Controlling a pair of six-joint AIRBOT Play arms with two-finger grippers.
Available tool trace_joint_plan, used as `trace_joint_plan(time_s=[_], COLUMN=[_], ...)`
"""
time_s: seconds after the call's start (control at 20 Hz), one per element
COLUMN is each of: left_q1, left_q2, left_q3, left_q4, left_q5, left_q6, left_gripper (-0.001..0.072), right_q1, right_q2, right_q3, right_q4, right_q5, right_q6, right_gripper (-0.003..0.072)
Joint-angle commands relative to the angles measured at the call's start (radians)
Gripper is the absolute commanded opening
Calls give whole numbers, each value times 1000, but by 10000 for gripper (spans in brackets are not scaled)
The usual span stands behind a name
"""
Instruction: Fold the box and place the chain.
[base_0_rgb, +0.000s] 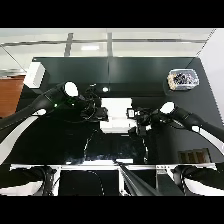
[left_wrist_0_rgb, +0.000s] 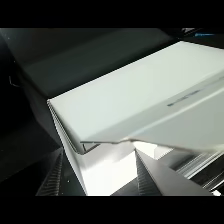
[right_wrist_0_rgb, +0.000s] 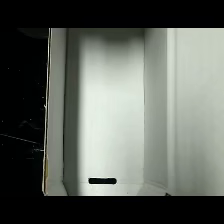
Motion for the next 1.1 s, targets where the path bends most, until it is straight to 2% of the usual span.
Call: trace_joint_plan(time_s=[0.0,0.35,0.4,0.45,0.5,1.05], left_q1=[-3,-1,-1,-1,-1,-1], left_q2=[0,0,-1,-1,-1,-11], left_q3=[0,0,0,0,0,5], left_q4=[15,6,-7,-23,-27,-45], left_q5=[16,19,16,14,14,45], left_q6=[-10,-32,-30,-23,-23,-32], left_gripper=[517,522,547,641,655,630], right_q1=[1,1,1,1,1,1], right_q2=[0,0,0,0,0,0], right_q3=[0,0,0,0,0,0], right_q4=[0,0,0,0,0,0], right_q5=[0,0,0,0,0,0], right_q6=[0,0,0,0,0,0], right_gripper=[304,304,304,304,304,304])
